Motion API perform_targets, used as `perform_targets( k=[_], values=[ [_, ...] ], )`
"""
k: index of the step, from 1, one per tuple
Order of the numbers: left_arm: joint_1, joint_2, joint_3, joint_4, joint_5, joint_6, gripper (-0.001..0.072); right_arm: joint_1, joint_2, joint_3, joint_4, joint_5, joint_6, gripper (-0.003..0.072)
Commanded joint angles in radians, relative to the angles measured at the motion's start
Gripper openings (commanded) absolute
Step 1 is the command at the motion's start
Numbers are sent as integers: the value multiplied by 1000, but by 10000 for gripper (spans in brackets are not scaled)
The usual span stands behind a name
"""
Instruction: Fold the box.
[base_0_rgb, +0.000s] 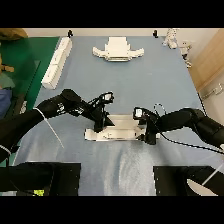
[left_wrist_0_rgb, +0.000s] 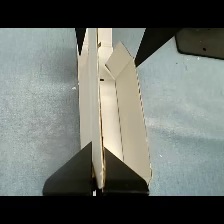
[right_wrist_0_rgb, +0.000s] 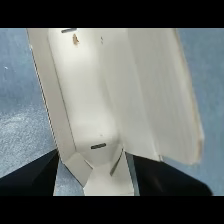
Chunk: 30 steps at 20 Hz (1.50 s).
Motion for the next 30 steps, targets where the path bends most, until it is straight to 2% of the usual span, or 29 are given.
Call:
perform_targets(
  k=[1, 7, 14, 20, 30],
  values=[
    [0, 1, 0, 0, 0, 0, 12, -35, -74, 0, 112, -15, -172, 720],
    [0, 1, 0, 0, 0, 0, 12, -35, -154, 0, 114, 6, -172, 720],
    [0, 1, 0, 0, 0, 0, 12, -35, -111, 0, 111, -3, -169, 718],
    [0, 1, 0, 0, 0, 0, 12, -35, -175, 0, 106, 0, -169, 718],
    [0, 1, 0, 0, 0, 0, 12, -6, -175, 0, 55, 16, -169, 718]
  ],
)
